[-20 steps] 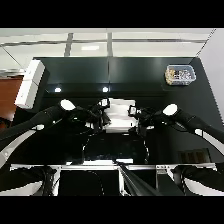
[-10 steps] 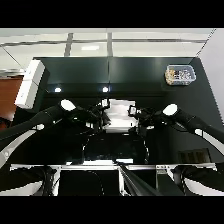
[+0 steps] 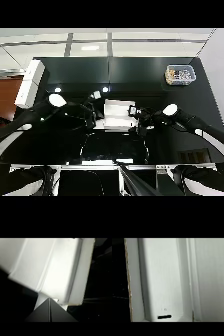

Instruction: Fold the box and place the chain.

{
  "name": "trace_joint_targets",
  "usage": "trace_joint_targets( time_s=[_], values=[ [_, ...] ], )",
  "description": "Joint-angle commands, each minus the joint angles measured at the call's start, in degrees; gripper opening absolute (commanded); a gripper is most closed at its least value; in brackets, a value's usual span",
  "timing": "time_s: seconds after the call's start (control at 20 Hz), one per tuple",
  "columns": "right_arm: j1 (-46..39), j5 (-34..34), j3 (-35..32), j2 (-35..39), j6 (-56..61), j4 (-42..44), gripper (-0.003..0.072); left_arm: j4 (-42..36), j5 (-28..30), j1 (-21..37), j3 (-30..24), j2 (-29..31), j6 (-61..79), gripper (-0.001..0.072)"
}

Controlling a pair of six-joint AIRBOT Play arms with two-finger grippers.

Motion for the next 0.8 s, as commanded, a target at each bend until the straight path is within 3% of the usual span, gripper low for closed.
trace_joint_targets(
  time_s=[0.0, 0.1, 0.25, 0.4, 0.55, 0.75],
  values=[
    [0.02, 0.0, 0.0, -0.04, 0.0, -0.02, 0.0196, 5.62, -1.84, 6.47, 0.26, 5.84, -19.47, 0.0024],
    [0.02, 0.0, 0.0, -0.04, 0.0, 0.0, 0.0195, 6.01, -2.78, 12.76, -0.04, 6.34, -28.57, 0.0025],
    [0.0, 0.0, 0.0, -0.04, 0.0, 0.0, 0.0195, 4.33, -5.7, 23.39, -4.63, 4.81, -49.92, 0.0025],
    [0.0, 0.0, 0.0, -0.04, 0.0, 0.0, 0.0195, -4.66, -14.34, 30.27, -9.35, -0.52, -50.8, 0.0025],
    [0.02, 0.0, 0.0, -0.04, 0.0, 0.0, 0.0196, -8.48, -17.99, 29.66, -9.9, -7.85, -46.69, 0.0022],
    [0.02, 0.02, 0.0, -0.04, 0.0, 0.0, 0.0195, -8.44, -12.09, 22.25, -7.85, -13.6, -47.67, 0.0023]
  ],
)
